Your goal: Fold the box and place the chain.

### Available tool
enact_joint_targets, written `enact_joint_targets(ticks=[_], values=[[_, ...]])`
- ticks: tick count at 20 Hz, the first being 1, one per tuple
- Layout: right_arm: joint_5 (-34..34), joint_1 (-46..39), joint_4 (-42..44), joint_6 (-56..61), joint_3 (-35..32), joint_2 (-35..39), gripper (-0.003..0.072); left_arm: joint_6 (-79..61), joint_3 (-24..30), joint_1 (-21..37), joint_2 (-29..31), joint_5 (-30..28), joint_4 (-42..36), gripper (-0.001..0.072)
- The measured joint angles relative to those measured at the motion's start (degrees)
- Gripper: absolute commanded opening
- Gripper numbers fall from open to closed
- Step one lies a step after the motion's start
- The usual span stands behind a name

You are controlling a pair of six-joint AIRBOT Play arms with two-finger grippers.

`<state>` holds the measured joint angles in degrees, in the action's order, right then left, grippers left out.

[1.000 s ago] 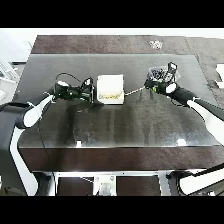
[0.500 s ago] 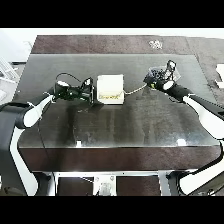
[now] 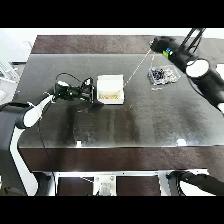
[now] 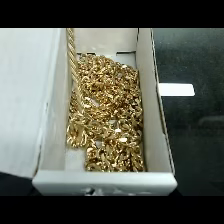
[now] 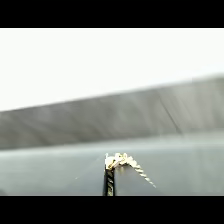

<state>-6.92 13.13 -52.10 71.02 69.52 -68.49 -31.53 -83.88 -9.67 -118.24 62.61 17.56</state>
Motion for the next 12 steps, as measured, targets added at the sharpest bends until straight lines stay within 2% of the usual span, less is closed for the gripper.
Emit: enact_joint_targets(ticks=[5, 12], values=[[1.7, 7.5, 0.0, -6.4, 0.0, 7.7, 0.0005, 0.0, 0.0, 0.0, 0.0, 0.0, 0.0, 0.0471], [2.7, 14.1, 0.0, -8.7, -0.1, 5.5, 0.0005, 0.0, 0.0, 0.0, 0.0, 0.0, 0.0, 0.0471]])
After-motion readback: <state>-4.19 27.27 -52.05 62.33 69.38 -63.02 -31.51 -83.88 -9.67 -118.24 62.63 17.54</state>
